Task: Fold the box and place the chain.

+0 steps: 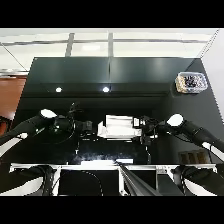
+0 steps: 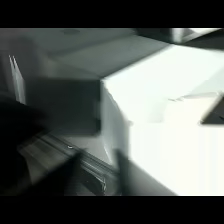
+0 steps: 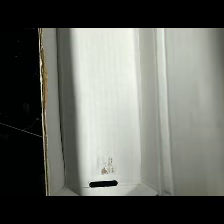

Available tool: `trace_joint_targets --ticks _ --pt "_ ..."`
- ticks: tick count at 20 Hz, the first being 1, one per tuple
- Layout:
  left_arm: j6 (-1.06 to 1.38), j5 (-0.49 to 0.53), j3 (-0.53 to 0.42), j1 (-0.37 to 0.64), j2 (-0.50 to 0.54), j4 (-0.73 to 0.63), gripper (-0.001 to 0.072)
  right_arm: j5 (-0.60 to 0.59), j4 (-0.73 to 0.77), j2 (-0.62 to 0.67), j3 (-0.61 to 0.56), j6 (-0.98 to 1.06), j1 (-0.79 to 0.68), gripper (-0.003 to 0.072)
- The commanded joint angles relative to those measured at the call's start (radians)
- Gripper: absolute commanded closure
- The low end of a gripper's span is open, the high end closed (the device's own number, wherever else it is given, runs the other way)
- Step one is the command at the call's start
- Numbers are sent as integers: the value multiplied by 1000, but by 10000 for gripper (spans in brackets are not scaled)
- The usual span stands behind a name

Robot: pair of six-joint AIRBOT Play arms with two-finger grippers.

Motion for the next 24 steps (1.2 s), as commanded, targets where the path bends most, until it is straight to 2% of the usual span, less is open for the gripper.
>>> trace_joint_targets --ticks 1,2,6,8,11,16,20,24 --pt "61 -85 18 1 -1 -31 208 0 0 -1 0 0 0 259" --pt "61 -97 26 0 -1 -29 188 0 0 -1 0 0 0 259" --pt "59 -119 60 -3 -1 -27 189 0 0 -1 0 0 0 259" --pt "27 -114 86 -29 -1 6 216 0 0 -1 0 0 0 259" --pt "-88 -64 146 -125 -1 126 219 0 0 -1 0 0 0 259" --pt "-472 117 285 -288 -2 388 219 0 0 -1 0 0 0 259" --pt "-583 117 347 -333 -3 425 219 0 0 -1 0 0 0 259" --pt "-641 104 356 -365 -3 441 231 0 0 -1 0 0 0 259"
